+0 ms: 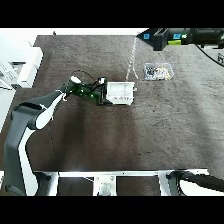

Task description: Fold the box and place the chain.

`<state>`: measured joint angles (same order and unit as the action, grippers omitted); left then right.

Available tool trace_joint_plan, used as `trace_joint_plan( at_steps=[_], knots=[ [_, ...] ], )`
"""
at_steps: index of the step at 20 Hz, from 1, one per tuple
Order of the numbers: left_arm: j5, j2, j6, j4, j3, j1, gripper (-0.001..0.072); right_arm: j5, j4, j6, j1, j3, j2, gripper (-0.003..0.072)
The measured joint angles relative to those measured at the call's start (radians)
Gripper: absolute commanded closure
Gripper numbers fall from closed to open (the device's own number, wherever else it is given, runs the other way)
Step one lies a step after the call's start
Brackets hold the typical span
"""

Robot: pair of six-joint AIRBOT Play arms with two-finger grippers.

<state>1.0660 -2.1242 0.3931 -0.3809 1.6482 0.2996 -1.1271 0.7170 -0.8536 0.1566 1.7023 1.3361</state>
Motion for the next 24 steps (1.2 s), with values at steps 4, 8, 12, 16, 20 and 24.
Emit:
trace_joint_plan(
  at_steps=[4,8,12,16,20,24],
  knots=[
    [0.0,0.0,0.0,0.0,0.0,0.0,0.0231,-0.006,0.008,-0.005,0.041,-0.071,-0.002,0.0673],
    [0.0,0.0,0.0,0.0,0.0,0.0,0.0231,0.031,0.008,-0.008,0.055,-0.191,-0.003,0.0673],
    [0.0,0.0,0.0,0.0,0.0,0.0,0.0231,0.142,0.005,-0.008,0.062,-0.341,-0.003,0.0673],
    [0.0,0.0,0.0,0.0,0.0,0.0,0.0231,0.27,0.0,-0.003,0.069,-0.481,0.0,0.0673],
    [0.0,0.0,0.0,0.0,0.0,0.0,0.0231,0.369,-0.003,0.014,0.071,-0.509,0.0,0.0673],
    [0.0,0.0,0.0,0.0,0.0,0.0,0.0231,0.403,-0.004,0.021,0.072,-0.507,0.008,0.0673]
  ],
)
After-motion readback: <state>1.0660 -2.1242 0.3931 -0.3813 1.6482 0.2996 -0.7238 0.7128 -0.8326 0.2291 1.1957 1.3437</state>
